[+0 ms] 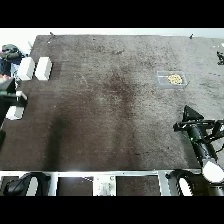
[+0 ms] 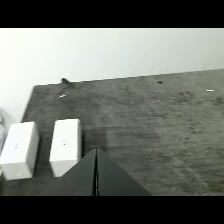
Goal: Fold the box and place the chain.
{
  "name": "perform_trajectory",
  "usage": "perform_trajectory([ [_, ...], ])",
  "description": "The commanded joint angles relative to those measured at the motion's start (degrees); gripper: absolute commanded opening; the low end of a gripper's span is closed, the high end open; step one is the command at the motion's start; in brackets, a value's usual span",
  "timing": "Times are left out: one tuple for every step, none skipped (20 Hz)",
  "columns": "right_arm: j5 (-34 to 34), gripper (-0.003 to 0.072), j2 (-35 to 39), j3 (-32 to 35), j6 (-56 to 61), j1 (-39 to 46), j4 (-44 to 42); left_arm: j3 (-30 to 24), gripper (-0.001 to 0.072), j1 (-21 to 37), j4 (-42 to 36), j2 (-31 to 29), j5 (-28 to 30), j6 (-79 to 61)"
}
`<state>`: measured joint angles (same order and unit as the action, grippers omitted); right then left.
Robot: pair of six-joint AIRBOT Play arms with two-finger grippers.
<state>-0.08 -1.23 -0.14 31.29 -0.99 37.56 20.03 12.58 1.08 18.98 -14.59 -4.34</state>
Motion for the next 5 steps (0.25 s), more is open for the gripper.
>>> perform_trajectory([
  [0.0, 0.0011, 0.1, 0.0, 0.0, 0.0, 0.0, -9.7, 0.0007, 0.0, -1.4, -11.7, 7.0, -0.6],
  [0.0, 0.0011, 0.1, 0.0, 0.0, 0.0, 0.0, -10.7, 0.0008, 0.0, -1.3, -12.4, 6.8, -0.7],
  [0.0, 0.0011, 0.1, 0.0, 0.0, 0.0, 0.0, -10.9, 0.0011, 0.0, -1.3, -12.3, 6.5, -0.6],
  [0.0, 0.0011, 0.1, 0.0, 0.0, 0.0, 0.0, -10.9, 0.0011, 0.0, -1.4, -12.1, 6.4, -0.6],
  [0.0, 0.001, 0.1, 0.0, 0.0, 0.0, 0.0, -10.9, 0.0012, 0.0, -1.4, -12.1, 6.5, -0.5],
])
